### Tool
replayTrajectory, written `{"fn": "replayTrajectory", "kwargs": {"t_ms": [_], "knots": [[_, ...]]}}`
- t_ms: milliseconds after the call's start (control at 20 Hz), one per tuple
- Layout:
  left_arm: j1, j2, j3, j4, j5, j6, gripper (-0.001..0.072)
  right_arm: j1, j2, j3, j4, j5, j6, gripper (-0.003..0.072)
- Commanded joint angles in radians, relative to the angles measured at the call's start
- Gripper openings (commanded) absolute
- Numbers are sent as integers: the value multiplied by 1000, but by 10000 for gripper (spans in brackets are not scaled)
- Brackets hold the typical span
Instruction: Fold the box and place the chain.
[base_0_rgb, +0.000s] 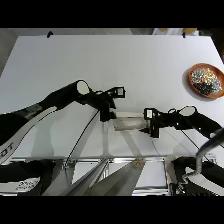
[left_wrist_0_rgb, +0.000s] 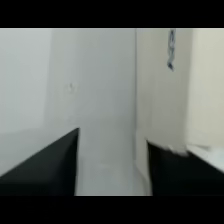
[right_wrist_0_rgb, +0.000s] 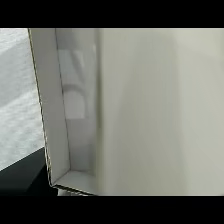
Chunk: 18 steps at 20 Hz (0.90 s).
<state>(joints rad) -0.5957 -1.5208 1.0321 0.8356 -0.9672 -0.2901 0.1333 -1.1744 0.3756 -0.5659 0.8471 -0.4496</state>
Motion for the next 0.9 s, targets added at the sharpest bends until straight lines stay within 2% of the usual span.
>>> {"fn": "replayTrajectory", "kwargs": {"t_ms": [0, 50, 150, 250, 400, 500, 650, 750, 850], "knots": [[17, 103, 1, 260, -117, -272, 311, 0, 0, 1, -3, 2, -4, 330], [16, 137, 1, 313, -148, -338, 292, 0, 0, 1, -3, 2, -4, 330], [13, 209, 1, 334, -259, -394, -3, 0, 0, 1, -3, 2, -4, 330], [-10, 268, 1, 329, -364, -412, 1, 0, 0, 1, -3, 2, -4, 330], [-111, 306, 0, 328, -350, -444, 1, 0, 0, 1, -3, 2, -4, 330], [-206, 291, 0, 312, -243, -444, 2, 0, 0, 1, -3, 2, -4, 330], [-314, 232, 0, 228, 28, -432, 3, 0, 0, 1, -3, 2, -4, 330], [-348, 187, 0, 205, 219, -433, 3, 0, 0, 1, -3, 2, -4, 330], [-347, 156, 0, 181, 358, -447, 3, 0, 0, 1, -3, 2, -4, 330]]}}
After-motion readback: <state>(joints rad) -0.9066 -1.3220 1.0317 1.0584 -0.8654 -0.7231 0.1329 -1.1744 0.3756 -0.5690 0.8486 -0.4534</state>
